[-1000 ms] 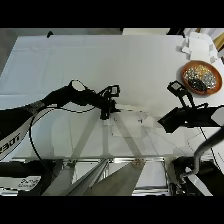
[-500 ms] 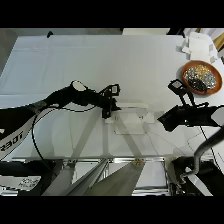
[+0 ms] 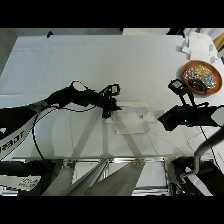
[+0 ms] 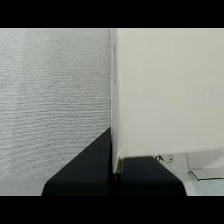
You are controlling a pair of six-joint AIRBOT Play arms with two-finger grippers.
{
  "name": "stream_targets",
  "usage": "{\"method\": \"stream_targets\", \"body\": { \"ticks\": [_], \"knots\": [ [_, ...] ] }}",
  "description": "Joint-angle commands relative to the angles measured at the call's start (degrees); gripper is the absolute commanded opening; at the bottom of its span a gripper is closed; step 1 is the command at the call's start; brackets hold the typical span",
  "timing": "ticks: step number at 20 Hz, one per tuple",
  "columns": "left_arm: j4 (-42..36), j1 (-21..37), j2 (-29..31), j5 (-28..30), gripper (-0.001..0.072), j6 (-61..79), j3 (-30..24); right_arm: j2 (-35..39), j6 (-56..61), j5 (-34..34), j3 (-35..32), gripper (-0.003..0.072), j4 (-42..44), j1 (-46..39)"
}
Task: Fold the box and place the chain.
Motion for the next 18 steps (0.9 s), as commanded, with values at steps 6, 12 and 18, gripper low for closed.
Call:
{"method": "stream_targets", "body": {
  "ticks": [6,12,18],
  "knots": [
    [3.72,-0.04,-0.04,-0.44,0.0008,-0.02,0.00,0.04,0.00,-1.57,-0.02,0.0337,0.00,0.00],
    [3.67,-0.04,-0.04,-0.39,0.0008,-0.02,0.00,0.04,0.00,-1.60,-0.02,0.0337,0.00,0.00],
    [3.63,-0.04,-0.04,-0.42,0.0008,0.00,0.00,0.07,0.00,-1.55,-0.02,0.0337,0.02,0.00]
  ]
}}
